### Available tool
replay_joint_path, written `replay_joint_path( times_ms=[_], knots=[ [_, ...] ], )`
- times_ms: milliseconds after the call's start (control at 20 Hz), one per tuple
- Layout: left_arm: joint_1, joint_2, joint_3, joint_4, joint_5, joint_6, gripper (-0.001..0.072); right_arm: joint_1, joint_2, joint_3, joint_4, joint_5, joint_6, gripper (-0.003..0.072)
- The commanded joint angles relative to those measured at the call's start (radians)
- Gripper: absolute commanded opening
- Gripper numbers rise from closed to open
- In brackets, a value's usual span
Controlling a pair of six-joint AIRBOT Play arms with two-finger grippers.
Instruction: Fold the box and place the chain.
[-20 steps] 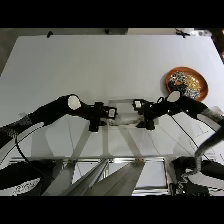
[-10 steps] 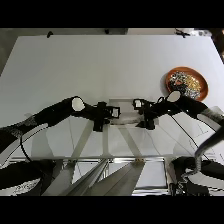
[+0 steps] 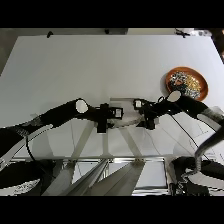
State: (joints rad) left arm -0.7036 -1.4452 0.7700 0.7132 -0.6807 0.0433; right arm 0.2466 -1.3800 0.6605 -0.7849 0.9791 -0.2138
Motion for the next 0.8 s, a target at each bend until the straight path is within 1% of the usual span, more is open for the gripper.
replay_joint_path(
  times_ms=[0, 50, 100, 150, 200, 350, 450, 550, 750],
  knots=[
    [-0.005, -0.003, 0.000, -0.010, 0.005, -0.003, 0.0460, 0.001, 0.000, 0.000, 0.003, 0.001, 0.003, 0.0333],
    [-0.005, -0.003, 0.000, -0.011, 0.005, -0.007, 0.0434, 0.000, 0.000, 0.000, 0.003, 0.001, 0.003, 0.0333],
    [-0.005, 0.001, 0.000, -0.009, 0.004, -0.036, 0.0278, 0.000, 0.000, 0.000, 0.003, 0.001, 0.003, 0.0333],
    [-0.003, 0.009, 0.000, 0.000, 0.003, -0.076, 0.0051, 0.000, 0.000, 0.000, 0.003, 0.001, 0.003, 0.0333],
    [0.002, 0.023, 0.000, 0.010, -0.001, -0.117, 0.0004, 0.001, 0.000, 0.000, 0.003, 0.001, 0.003, 0.0333],
    [0.033, 0.095, 0.000, 0.071, -0.005, -0.307, 0.0002, 0.000, 0.000, 0.000, 0.003, 0.001, 0.003, 0.0333],
    [0.059, 0.167, 0.000, 0.140, -0.018, -0.549, 0.0002, 0.000, 0.000, 0.000, 0.003, 0.001, 0.003, 0.0333],
    [0.095, 0.249, 0.000, 0.209, -0.077, -0.771, 0.0001, 0.001, 0.000, 0.000, 0.003, 0.001, 0.003, 0.0333],
    [0.186, 0.399, -0.029, 0.312, -0.211, -1.061, 0.0001, 0.001, 0.000, 0.000, 0.003, 0.001, 0.003, 0.0333]
  ],
)
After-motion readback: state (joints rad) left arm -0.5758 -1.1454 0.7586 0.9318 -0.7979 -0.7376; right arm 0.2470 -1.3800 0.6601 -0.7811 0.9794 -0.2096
